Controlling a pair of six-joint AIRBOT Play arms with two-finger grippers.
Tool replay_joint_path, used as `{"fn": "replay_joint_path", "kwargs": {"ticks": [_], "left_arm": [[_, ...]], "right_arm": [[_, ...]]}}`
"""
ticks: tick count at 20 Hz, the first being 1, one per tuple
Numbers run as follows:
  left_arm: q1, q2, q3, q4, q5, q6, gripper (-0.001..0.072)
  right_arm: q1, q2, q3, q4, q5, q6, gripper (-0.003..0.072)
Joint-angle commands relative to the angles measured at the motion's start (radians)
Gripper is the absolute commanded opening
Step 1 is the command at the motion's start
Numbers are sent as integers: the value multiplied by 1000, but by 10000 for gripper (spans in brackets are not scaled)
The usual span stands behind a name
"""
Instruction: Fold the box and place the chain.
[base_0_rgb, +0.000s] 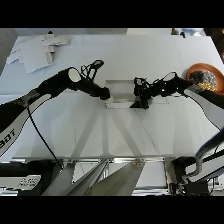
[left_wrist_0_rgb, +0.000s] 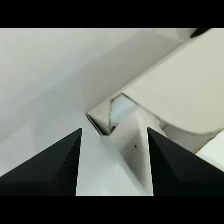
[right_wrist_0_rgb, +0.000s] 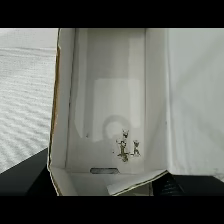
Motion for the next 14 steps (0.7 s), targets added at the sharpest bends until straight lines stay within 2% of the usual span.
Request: {"fn": "replay_joint_path", "kwargs": {"ticks": [1, 3, 4, 7, 9, 14], "left_arm": [[-26, -22, 22, 71, -42, -95, 434], [-33, -25, 22, 150, -56, -148, 432], [-36, -25, 26, 194, -78, -179, 388], [-40, -27, 55, 244, -111, -272, 385], [-41, -45, 107, 243, -116, -335, 385], [-73, -178, 272, 258, -280, -482, 385]], "right_arm": [[-1, 1, 1, 0, 1, 0, 433], [-1, 1, 1, 0, 1, 0, 433], [-1, 1, 1, 0, 1, 0, 433], [-1, 1, 1, 0, 1, 0, 433], [-1, 1, 1, 0, 1, 0, 433], [0, 1, 1, 0, 1, 0, 433]]}}
